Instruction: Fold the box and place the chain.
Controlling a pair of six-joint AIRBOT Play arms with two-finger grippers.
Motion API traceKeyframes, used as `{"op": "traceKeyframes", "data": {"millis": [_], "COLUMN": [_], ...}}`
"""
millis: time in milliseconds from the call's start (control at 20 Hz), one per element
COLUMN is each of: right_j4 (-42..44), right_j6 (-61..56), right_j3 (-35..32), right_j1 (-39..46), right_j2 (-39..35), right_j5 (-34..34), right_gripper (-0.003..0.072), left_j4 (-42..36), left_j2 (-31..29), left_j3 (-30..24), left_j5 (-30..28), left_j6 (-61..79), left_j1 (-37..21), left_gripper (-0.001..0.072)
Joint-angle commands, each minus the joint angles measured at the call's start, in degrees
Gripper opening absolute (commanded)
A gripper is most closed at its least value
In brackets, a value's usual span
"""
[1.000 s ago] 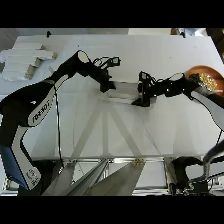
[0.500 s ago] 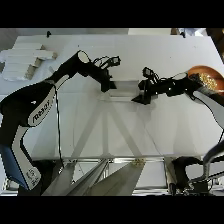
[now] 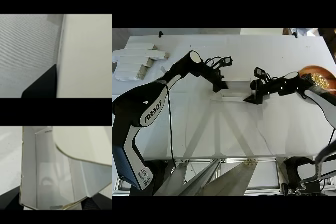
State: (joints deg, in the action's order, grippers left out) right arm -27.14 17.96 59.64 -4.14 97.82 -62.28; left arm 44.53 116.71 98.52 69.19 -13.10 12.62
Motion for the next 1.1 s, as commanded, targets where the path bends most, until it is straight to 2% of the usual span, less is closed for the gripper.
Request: {"op": "traceKeyframes", "data": {"millis": [0, 150, 900, 950, 1000, 1050], "right_j4": [-2.6, -7.1, -7.0, -7.0, -7.0, -7.0], "right_j6": [-2.1, -3.0, -2.9, -2.9, -2.9, -2.9], "right_j3": [2.6, 2.7, 2.7, 2.7, 2.7, 2.7], "right_j1": [-0.2, -1.2, -1.1, -1.1, -1.1, -1.1], "right_j2": [2.8, 3.2, 3.2, 3.2, 3.2, 3.2], "right_j5": [-3.7, -3.9, -2.6, -2.6, -2.6, -2.6], "right_gripper": [0.0692, 0.0692, 0.0689, 0.0678, 0.0631, 0.0631], "left_j4": [-0.1, -0.1, -0.1, -0.1, -0.1, -0.1], "left_j2": [0.0, 0.0, 0.0, 0.0, 0.0, 0.0], "left_j3": [0.0, 0.0, 0.0, 0.0, 0.0, 0.0], "left_j5": [0.0, 0.0, 0.0, 0.0, 0.0, 0.0], "left_j6": [0.0, 0.0, 0.0, 0.0, 0.0, 0.0], "left_j1": [0.0, 0.0, 0.0, 0.0, 0.0, 0.0], "left_gripper": [0.0015, 0.0016, 0.0016, 0.0016, 0.0016, 0.0016]}}
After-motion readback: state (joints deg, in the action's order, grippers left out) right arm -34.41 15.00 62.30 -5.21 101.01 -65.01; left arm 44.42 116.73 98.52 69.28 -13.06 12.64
